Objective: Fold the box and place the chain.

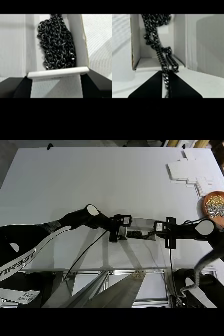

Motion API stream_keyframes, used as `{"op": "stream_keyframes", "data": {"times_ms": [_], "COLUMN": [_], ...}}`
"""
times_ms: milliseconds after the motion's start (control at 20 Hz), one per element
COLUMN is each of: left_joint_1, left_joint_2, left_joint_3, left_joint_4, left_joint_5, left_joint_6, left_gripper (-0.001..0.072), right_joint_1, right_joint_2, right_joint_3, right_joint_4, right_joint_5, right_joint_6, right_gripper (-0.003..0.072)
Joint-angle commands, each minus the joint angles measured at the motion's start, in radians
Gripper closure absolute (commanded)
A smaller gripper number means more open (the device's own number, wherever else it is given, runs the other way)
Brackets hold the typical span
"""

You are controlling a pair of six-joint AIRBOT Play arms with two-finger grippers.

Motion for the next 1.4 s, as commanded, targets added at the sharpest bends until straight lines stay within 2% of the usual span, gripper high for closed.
{"op": "stream_keyframes", "data": {"times_ms": [0, 200, 400, 550, 700, 800, 900, 1200, 1350], "left_joint_1": [0.000, 0.000, 0.000, 0.000, 0.000, 0.000, 0.000, 0.000, 0.000], "left_joint_2": [0.000, 0.000, 0.000, 0.000, 0.000, 0.000, 0.000, 0.000, 0.000], "left_joint_3": [0.000, 0.000, 0.000, 0.000, 0.000, 0.000, 0.000, 0.000, 0.000], "left_joint_4": [0.000, 0.000, 0.000, 0.000, 0.000, 0.000, 0.000, 0.000, 0.000], "left_joint_5": [0.000, 0.000, 0.000, 0.000, 0.000, 0.000, 0.000, 0.000, 0.000], "left_joint_6": [0.000, 0.000, 0.000, 0.000, 0.000, 0.000, 0.000, 0.000, 0.000], "left_gripper": [0.0502, 0.0502, 0.0502, 0.0502, 0.0502, 0.0502, 0.0502, 0.0502, 0.0502], "right_joint_1": [-0.001, -0.001, 0.000, 0.000, 0.000, 0.000, 0.000, 0.059, 0.130], "right_joint_2": [0.002, 0.033, 0.133, 0.254, 0.329, 0.325, 0.325, 0.278, 0.199], "right_joint_3": [-0.002, -0.002, -0.002, -0.002, -0.002, -0.005, -0.016, -0.039, -0.042], "right_joint_4": [-0.006, -0.153, -0.148, -0.054, 0.190, 0.362, 0.469, 0.479, 0.386], "right_joint_5": [-0.013, -0.001, 0.066, 0.085, 0.098, 0.129, 0.131, 0.054, 0.004], "right_joint_6": [0.006, 0.156, 0.163, 0.162, 0.162, 0.142, 0.092, 0.074, 0.074], "right_gripper": [0.0667, 0.0667, 0.0667, 0.0667, 0.0667, 0.0666, 0.0666, 0.0666, 0.0658]}}
